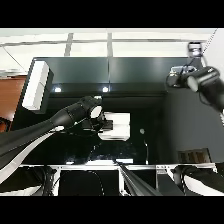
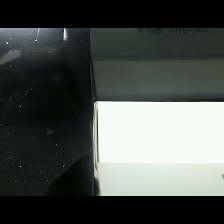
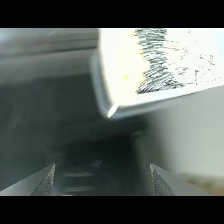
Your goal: Fold the box and place the chain.
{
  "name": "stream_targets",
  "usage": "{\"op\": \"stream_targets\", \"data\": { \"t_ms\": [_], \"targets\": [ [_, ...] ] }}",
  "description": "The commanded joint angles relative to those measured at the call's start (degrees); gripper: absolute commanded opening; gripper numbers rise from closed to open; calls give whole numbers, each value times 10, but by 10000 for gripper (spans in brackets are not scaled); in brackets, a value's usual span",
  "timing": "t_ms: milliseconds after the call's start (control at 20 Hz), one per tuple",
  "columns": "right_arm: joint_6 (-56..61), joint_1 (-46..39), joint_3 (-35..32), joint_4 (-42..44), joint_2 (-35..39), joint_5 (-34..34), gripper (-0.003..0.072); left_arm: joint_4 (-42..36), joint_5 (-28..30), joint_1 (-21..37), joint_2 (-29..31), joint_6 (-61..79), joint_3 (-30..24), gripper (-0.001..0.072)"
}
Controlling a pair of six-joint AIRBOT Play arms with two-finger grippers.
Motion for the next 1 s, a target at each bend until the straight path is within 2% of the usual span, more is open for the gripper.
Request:
{"op": "stream_targets", "data": {
  "t_ms": [0,200,250,350,400,750,800,900,950],
  "targets": [
    [-6,-144,118,136,-124,-5,702,0,0,0,0,0,0,22],
    [-48,-184,410,163,-336,203,702,0,0,0,0,0,0,23],
    [-59,-187,470,171,-381,232,701,0,0,0,0,0,0,23],
    [-61,-190,547,174,-445,264,700,0,0,0,0,0,0,23],
    [-61,-193,567,174,-466,265,701,0,0,0,0,0,0,23],
    [-37,-205,567,146,-504,218,700,0,0,0,0,0,0,23],
    [-37,-205,567,141,-504,210,664,0,0,0,0,0,0,23],
    [-32,-205,567,141,-504,198,536,0,0,0,0,0,0,23],
    [-28,-205,567,141,-504,197,505,0,0,0,0,0,0,22]
  ]
}}
